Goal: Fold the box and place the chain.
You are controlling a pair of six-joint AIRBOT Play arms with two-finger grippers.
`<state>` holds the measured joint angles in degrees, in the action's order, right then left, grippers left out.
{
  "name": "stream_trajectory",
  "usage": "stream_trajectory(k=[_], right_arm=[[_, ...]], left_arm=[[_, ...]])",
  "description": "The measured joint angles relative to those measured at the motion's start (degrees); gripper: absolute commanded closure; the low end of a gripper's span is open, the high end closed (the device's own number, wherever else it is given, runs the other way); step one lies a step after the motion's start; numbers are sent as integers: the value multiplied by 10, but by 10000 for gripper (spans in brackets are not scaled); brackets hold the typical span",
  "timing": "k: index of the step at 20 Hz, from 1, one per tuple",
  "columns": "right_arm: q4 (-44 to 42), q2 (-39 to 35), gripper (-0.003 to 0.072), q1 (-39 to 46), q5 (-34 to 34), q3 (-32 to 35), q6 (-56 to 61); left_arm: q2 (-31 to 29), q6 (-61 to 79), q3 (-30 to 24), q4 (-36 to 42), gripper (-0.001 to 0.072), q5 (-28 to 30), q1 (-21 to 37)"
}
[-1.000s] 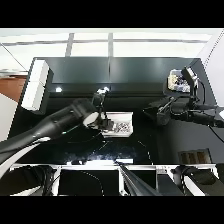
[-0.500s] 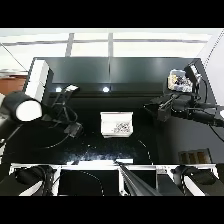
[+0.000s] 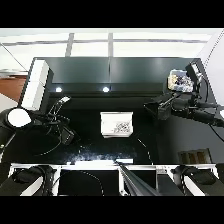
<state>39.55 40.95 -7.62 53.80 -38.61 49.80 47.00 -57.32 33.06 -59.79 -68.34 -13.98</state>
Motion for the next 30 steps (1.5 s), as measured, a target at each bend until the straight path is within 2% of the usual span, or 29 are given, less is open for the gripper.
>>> stream_trajectory(k=[5, 8, 13, 16, 19, 23, 30], right_arm=[[36, 0, -17, 0, -2, 0, 11], [48, 0, -16, 0, -3, 0, 17], [53, 0, -12, 0, -2, 0, 21], [56, 0, -11, 0, -3, 0, 21], [63, 0, -12, 0, -3, 0, 21], [70, 0, -11, 0, -1, 0, 21], [74, 0, -11, 0, 0, 0, 21]], left_arm=[[-1, 182, -26, 70, 3, 102, 5], [-1, 241, -32, 102, 4, 158, 6], [0, 259, -42, 137, 0, 208, 6], [10, 362, -54, 151, 24, 242, 7], [45, 488, -62, 186, 23, 255, 14], [83, 654, -66, 244, 15, 231, 9], [151, 755, -67, 289, 22, 205, 2]])
